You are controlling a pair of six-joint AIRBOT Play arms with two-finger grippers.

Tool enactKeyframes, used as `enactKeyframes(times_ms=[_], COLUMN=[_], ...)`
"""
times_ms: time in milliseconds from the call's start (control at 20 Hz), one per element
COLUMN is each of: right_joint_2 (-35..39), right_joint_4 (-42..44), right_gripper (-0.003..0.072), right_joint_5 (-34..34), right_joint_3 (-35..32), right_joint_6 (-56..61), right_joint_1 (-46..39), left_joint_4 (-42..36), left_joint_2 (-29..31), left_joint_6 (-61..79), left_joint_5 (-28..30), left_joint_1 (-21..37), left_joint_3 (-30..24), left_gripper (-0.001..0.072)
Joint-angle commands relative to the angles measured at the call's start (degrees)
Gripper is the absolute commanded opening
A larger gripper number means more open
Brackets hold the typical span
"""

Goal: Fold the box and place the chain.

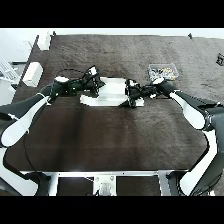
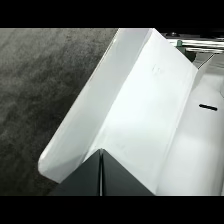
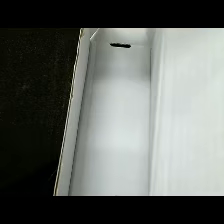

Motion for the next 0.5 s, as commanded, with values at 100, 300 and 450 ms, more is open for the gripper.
enactKeyframes(times_ms=[100,300,450], right_joint_2=[0.0,0.0,0.0], right_joint_4=[0.0,0.0,0.0], right_gripper=[0.0553,0.0553,0.0553], right_joint_5=[0.0,0.0,0.0], right_joint_3=[0.0,0.0,0.0], right_joint_6=[0.0,0.0,0.0], right_joint_1=[0.1,0.1,0.1], left_joint_4=[3.1,3.0,3.0], left_joint_2=[-1.8,-2.1,-2.1], left_joint_6=[-4.3,-4.2,-4.2], left_joint_5=[0.0,0.0,0.0], left_joint_1=[0.0,0.0,0.0], left_joint_3=[-0.5,-0.4,-0.4], left_gripper=[0.0020,0.0020,0.0020])
